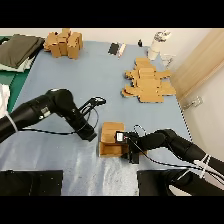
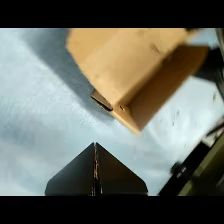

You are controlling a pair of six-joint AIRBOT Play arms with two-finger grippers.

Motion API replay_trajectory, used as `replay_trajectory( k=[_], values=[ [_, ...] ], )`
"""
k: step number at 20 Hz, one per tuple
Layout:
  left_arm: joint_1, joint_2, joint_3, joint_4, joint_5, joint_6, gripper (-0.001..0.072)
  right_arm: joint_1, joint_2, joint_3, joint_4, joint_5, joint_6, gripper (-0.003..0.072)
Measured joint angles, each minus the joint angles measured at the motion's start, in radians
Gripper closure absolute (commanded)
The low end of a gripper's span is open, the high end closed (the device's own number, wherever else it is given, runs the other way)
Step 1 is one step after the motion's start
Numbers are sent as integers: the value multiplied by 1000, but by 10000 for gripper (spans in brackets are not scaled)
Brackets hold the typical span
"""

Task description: Fold the box.

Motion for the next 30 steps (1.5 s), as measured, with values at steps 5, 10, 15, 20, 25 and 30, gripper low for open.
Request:
replay_trajectory(
  k=[5,10,15,20,25,30],
  values=[
    [114,26,-189,-212,140,628,19,0,0,0,-1,0,0,175],
    [75,31,-390,-436,308,1163,19,0,0,0,-1,0,0,175],
    [38,32,-448,-558,387,1342,18,0,0,0,-1,-1,0,175],
    [13,27,-459,-601,431,1384,10,0,0,0,-1,-1,0,176],
    [-2,28,-461,-619,447,1353,10,0,0,0,-1,-1,0,175],
    [14,43,-461,-618,452,1310,10,0,0,0,-1,-1,0,175]
  ],
)
